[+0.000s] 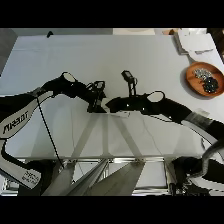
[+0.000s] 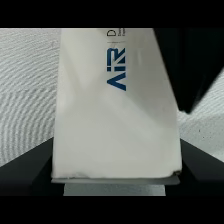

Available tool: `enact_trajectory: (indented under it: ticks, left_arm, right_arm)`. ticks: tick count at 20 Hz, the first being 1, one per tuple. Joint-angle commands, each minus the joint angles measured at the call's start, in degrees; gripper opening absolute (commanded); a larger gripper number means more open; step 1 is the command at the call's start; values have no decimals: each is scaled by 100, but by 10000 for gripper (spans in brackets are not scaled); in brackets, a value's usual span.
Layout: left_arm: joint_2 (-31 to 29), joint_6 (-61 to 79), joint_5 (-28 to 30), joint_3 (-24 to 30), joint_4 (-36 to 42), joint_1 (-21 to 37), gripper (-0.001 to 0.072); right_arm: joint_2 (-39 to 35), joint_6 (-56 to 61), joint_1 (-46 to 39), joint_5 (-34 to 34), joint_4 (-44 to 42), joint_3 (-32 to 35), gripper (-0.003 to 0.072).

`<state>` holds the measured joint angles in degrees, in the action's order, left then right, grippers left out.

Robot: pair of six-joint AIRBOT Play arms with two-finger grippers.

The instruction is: Fold the box and place the chain.

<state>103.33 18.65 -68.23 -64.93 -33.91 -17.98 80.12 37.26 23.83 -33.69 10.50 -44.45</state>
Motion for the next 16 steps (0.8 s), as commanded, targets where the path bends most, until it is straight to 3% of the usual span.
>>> enact_trajectory:
  ticks: [1,10,16]
  left_arm:
    - [-2,-2,4,-7,-2,2,367]
    - [-2,-2,4,-7,-2,2,367]
    - [-2,-2,7,-7,-2,2,367]
  right_arm:
    - [269,197,85,13,90,-4,11]
    - [264,190,72,179,103,-4,11]
    - [-136,177,-127,186,63,-4,11]
